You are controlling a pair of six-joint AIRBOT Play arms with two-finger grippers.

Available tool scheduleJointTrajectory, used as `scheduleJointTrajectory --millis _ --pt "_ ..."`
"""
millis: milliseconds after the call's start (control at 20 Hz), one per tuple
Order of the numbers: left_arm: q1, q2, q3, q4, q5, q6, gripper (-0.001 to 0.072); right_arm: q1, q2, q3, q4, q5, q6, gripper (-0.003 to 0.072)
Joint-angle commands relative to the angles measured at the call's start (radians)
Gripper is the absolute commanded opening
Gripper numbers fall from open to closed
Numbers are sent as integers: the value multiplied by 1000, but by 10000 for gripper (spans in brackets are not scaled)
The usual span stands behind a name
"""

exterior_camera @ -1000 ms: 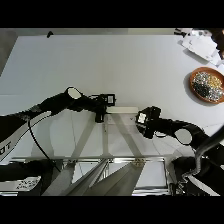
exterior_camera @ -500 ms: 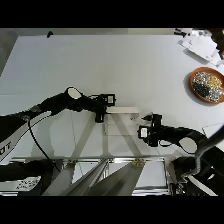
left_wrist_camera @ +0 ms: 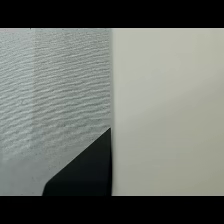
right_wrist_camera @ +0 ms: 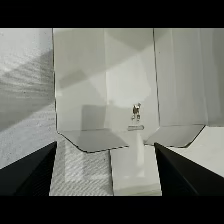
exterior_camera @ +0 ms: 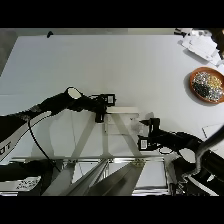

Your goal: Fold the box and place the chain.

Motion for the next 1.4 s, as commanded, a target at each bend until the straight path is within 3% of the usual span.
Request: scheduleJointTrajectory --millis 0,300,500,650,1350 --pt "0 0 0 0 0 0 15 24 -1 -5 -45 -28 59 655" --pt "0 0 0 0 0 0 15 32 -124 -7 -45 -145 75 649" --pt "0 0 0 0 0 0 15 137 -147 -7 -34 -192 87 645" --pt "0 0 0 0 0 0 15 137 -161 -6 -34 -259 132 645" --pt "0 0 0 0 0 0 15 -26 -163 74 -39 -210 116 645"
